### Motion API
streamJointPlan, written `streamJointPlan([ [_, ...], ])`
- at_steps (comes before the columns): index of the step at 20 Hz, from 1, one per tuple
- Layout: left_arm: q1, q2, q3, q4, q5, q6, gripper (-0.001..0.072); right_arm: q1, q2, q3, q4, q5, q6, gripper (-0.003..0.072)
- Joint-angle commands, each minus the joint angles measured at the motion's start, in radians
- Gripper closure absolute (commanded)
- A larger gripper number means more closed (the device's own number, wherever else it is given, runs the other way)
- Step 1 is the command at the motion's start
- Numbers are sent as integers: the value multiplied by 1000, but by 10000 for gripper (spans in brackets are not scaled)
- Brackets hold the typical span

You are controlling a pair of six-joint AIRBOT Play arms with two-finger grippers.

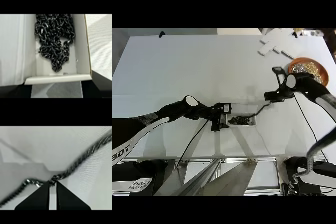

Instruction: Fold the box and place the chain.

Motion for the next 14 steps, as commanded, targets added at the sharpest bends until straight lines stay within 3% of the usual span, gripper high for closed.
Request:
streamJointPlan([
  [1, 0, 1, 0, 0, 0, 0, 374, 0, 144, 0, -8, 60, -13, 670],
  [8, 0, 1, 0, 0, 0, 0, 374, 76, 525, -1, 31, 204, -53, 669],
  [14, 0, 1, 0, 0, 0, 0, 374, 227, 725, -1, 165, 251, -52, 669],
])
